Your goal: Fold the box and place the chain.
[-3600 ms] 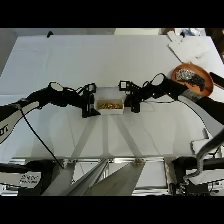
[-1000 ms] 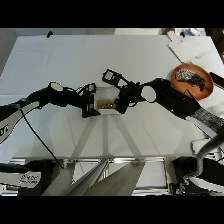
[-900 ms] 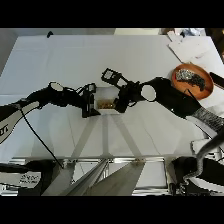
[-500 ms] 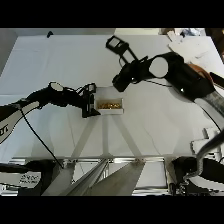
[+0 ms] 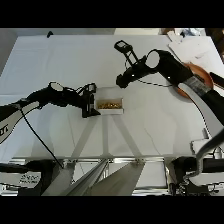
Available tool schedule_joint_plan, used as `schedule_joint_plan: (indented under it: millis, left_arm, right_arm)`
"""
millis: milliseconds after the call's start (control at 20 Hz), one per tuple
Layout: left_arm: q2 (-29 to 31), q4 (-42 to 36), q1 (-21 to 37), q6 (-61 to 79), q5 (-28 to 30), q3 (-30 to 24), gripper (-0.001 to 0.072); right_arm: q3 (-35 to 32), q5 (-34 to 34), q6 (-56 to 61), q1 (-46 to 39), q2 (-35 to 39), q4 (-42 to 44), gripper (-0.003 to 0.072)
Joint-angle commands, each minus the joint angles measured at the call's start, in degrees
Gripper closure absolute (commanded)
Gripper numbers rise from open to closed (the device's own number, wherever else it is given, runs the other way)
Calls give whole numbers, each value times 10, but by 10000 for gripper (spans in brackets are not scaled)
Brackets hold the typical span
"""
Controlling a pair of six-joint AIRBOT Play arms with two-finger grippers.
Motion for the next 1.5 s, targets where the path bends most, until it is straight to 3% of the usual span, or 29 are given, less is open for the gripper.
schedule_joint_plan:
  millis: [0,400,550,650,800,900,950,1200,1450]
  left_arm:
    - [0,1,0,1,5,0,557]
    - [0,1,0,1,5,0,557]
    - [0,1,0,1,5,0,557]
    - [0,1,0,1,5,0,557]
    - [0,0,0,1,5,0,557]
    - [0,1,0,1,5,0,557]
    - [0,1,0,1,5,0,557]
    - [0,1,0,1,5,0,557]
    - [0,1,0,1,5,0,557]
  right_arm:
    - [1,43,-97,12,-13,70,286]
    - [-21,72,-164,63,17,74,274]
    - [-68,15,-227,76,43,60,263]
    - [-90,-31,-236,87,49,24,185]
    - [-109,-79,-231,101,49,-20,193]
    - [-114,-86,-229,107,49,-22,298]
    - [-114,-88,-228,108,49,-25,301]
    - [-114,-81,-201,109,49,-33,479]
    - [-116,-40,-201,109,49,-33,505]
